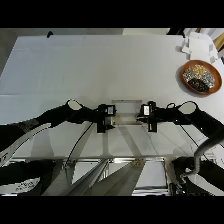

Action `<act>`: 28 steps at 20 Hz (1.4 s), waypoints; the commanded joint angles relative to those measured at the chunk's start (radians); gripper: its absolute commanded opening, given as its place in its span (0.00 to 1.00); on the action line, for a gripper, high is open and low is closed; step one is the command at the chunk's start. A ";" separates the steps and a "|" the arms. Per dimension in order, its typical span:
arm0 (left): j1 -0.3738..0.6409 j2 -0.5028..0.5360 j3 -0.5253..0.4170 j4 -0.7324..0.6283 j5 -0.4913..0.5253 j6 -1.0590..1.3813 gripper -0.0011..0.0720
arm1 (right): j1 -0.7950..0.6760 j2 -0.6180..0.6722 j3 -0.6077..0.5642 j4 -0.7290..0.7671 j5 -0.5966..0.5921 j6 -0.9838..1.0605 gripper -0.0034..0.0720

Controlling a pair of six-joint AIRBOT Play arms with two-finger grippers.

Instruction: Fold the box and place the chain.

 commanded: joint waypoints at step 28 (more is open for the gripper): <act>0.000 0.000 0.001 0.000 0.000 0.000 0.38 | -0.172 0.229 0.042 -0.444 -0.002 1.616 0.06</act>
